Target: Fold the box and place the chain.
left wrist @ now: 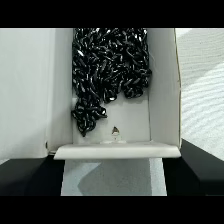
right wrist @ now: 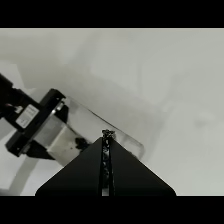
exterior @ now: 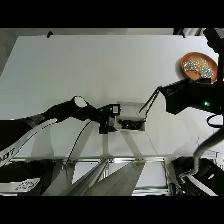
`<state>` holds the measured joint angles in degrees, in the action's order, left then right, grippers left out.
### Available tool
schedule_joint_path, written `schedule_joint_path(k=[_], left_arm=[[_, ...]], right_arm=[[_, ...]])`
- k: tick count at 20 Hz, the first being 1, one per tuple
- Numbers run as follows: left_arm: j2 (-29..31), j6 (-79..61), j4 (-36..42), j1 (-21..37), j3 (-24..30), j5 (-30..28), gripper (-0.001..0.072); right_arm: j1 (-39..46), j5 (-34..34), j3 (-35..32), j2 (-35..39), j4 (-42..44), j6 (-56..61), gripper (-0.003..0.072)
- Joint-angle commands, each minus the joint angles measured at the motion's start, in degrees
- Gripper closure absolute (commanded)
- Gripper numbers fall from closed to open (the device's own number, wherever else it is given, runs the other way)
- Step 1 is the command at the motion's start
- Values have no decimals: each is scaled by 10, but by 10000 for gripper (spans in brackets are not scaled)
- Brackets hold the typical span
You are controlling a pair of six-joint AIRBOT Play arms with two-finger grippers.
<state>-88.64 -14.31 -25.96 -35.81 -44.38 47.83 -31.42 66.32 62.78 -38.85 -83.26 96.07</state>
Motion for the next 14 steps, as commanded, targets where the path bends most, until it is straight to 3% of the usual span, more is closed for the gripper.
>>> schedule_joint_path(k=[1,7,14], left_arm=[[0,0,0,0,0,0,573],[0,0,0,0,0,0,573],[0,0,0,0,0,0,573]], right_arm=[[-39,-28,1,10,-4,12,678],[-78,-94,1,12,-5,12,678],[-78,-39,-30,-14,-40,-21,677]])
